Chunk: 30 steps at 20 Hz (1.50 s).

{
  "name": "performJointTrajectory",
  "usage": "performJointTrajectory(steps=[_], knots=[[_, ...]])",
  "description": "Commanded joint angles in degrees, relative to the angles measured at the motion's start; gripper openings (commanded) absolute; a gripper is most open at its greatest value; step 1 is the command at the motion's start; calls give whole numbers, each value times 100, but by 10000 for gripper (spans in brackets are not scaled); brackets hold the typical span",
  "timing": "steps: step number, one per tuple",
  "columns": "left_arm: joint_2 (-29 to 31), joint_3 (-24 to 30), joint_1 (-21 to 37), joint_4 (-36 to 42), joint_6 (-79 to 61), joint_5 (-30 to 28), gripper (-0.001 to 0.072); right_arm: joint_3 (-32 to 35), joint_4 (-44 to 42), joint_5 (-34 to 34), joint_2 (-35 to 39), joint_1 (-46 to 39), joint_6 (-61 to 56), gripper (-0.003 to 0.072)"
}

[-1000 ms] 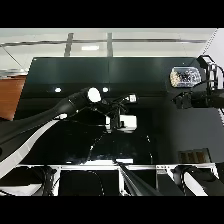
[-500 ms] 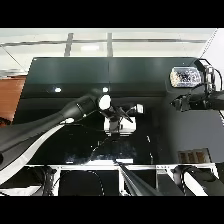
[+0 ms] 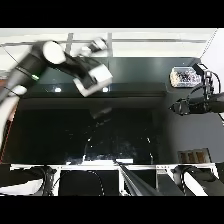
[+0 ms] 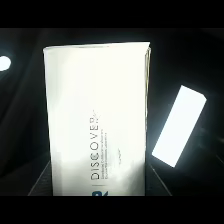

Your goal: Fold the box and place the chain.

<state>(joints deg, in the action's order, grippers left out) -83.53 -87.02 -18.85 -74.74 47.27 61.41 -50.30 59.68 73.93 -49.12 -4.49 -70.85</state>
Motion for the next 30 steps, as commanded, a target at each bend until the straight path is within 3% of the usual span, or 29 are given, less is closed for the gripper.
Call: performJointTrajectory(steps=[1,5,8,14,18,19,20,24,25,26,27,28,30], knots=[[-20,-186,1569,435,382,-745,264,4,-332,214,0,4,-372,13],[-466,-413,2981,474,931,-608,266,4,-627,149,0,254,-376,14],[-955,-601,3595,476,1364,-691,277,4,-629,120,0,505,-562,14],[-2411,-1370,3849,66,1368,-868,276,4,-455,-557,-4,739,-675,14],[-3147,-2035,3847,59,1412,-807,289,4,-457,-566,-4,739,-1113,14],[-3195,-2205,3832,61,1508,-767,433,4,-459,-566,-4,739,-1145,14],[-3191,-2369,3792,31,1646,-826,709,4,-457,-564,-4,739,-1143,14],[-2990,-3812,3611,109,2538,-404,710,4,-459,-763,-4,741,-1139,14],[-2706,-3779,3556,243,2704,-439,606,4,-459,-907,-7,739,-1130,14],[-2398,-3602,3515,367,2830,-413,292,4,-459,-1069,-7,741,-1104,14],[-2031,-3270,3480,636,2833,-295,33,4,-457,-1283,-7,741,-1021,14],[-1696,-2887,3442,981,2785,-98,25,4,-455,-1513,-7,741,-905,14],[-1167,-2186,3311,1213,2422,1102,23,4,-155,-2057,-15,741,-815,14]])
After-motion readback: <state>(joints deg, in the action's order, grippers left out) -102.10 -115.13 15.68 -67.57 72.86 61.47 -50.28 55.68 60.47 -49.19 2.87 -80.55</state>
